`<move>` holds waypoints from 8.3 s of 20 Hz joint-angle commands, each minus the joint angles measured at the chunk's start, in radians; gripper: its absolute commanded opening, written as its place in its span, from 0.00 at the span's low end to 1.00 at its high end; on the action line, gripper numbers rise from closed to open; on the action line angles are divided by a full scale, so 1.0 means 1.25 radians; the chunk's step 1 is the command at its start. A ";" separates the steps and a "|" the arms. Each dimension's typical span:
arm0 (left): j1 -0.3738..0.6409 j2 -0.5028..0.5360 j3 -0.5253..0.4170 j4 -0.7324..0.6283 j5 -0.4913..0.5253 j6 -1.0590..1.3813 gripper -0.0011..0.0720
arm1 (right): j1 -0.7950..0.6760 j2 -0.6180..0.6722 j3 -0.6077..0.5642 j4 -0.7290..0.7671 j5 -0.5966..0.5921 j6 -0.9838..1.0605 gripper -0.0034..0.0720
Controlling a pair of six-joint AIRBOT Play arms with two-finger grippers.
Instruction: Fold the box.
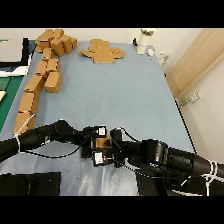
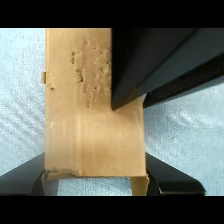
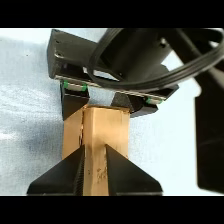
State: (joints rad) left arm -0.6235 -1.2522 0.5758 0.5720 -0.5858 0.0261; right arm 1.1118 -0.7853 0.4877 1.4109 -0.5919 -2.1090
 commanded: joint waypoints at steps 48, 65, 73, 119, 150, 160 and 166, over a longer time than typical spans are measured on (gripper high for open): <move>0.000 0.000 0.000 0.000 0.000 0.000 0.66 | -0.067 0.135 -0.331 0.282 0.495 1.235 0.05; 0.000 0.000 0.000 0.000 0.000 0.000 0.66 | -0.233 0.247 -0.053 -0.210 -0.333 1.150 0.05; 0.018 0.000 0.027 0.047 0.057 0.000 0.66 | -0.270 0.107 -0.044 -0.207 -0.241 1.167 0.05; 0.666 -0.028 0.154 0.175 0.150 -0.672 0.66 | -0.271 0.060 -0.044 -0.353 -0.152 1.435 0.05; 0.639 0.007 0.475 0.478 -0.274 -0.921 0.97 | -0.285 0.033 0.009 -0.205 -0.155 1.255 0.05; 0.282 -0.057 0.515 0.396 -0.232 -0.922 0.03 | -0.520 -0.406 0.459 0.156 -0.203 0.755 0.05; 0.233 -0.131 0.515 0.283 -0.230 -0.923 0.03 | -0.529 -0.541 0.605 0.201 -0.276 0.686 0.05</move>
State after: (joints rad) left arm -0.3031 -1.3819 1.2182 1.0046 -0.8787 -1.1236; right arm 0.4606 -1.3880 1.1599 1.6039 -0.8875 -1.1797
